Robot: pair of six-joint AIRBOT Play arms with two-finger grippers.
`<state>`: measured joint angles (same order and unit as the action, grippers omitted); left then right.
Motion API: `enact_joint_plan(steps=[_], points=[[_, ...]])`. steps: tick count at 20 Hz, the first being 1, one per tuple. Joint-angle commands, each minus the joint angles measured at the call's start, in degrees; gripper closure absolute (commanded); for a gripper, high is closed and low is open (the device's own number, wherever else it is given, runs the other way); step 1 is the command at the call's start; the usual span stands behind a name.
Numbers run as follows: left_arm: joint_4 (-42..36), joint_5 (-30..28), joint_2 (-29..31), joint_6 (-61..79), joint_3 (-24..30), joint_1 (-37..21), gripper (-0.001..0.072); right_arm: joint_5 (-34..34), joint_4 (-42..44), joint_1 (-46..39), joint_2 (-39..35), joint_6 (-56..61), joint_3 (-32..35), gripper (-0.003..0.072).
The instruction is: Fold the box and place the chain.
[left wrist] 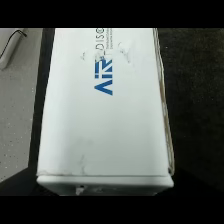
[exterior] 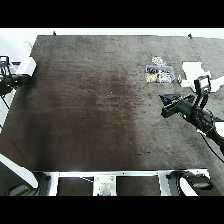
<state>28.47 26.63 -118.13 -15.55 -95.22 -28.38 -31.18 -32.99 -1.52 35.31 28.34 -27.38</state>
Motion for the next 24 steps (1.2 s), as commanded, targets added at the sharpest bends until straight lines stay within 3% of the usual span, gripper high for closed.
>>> enact_joint_plan(steps=[1,2,3,4,11,13,16,17,18,19,22,24], points=[[0.02,0.92,-0.70,1.07,-0.22,0.00,0.0687,0.35,0.02,0.00,0.04,0.02,0.00,0.0681],[0.04,0.92,-0.70,1.22,-0.37,0.00,0.0519,0.35,0.02,0.00,0.04,0.02,0.00,0.0682],[-0.15,0.63,-0.68,1.01,-0.44,0.00,0.0098,0.33,0.02,0.00,0.04,0.00,0.00,0.0682],[-0.24,-0.04,-0.68,0.96,-0.46,0.00,0.0004,0.33,0.00,0.00,0.04,0.02,0.00,0.0681],[0.20,1.16,3.80,1.03,-0.57,-0.07,-0.0010,0.33,0.00,0.00,0.04,-0.02,-0.02,0.0665],[2.47,1.75,6.88,0.92,-0.59,-0.07,-0.0010,0.33,0.00,0.00,0.04,-0.02,-0.02,0.0460],[4.15,4.83,12.66,0.52,-0.61,-0.07,-0.0007,0.33,-0.02,0.00,0.02,-0.02,-0.02,0.0452],[4.13,7.91,14.91,-0.17,-0.61,-0.07,0.0124,0.33,-0.02,0.00,0.02,-0.02,-0.02,0.0526],[4.13,12.28,17.09,-1.46,-0.59,-0.07,0.0470,0.33,-0.02,0.00,0.02,-0.02,-0.02,0.0666],[2.99,17.68,19.28,-0.48,-0.59,-0.02,0.0691,0.35,-0.02,0.00,0.02,-0.02,-0.02,0.0680],[-8.11,26.47,24.44,3.74,-0.02,0.00,0.0696,1.25,0.00,0.00,-0.02,-0.02,-0.07,0.0680],[-16.17,26.18,30.03,9.51,3.87,0.37,0.0696,3.17,0.00,0.00,-0.42,0.00,-0.04,0.0681]])
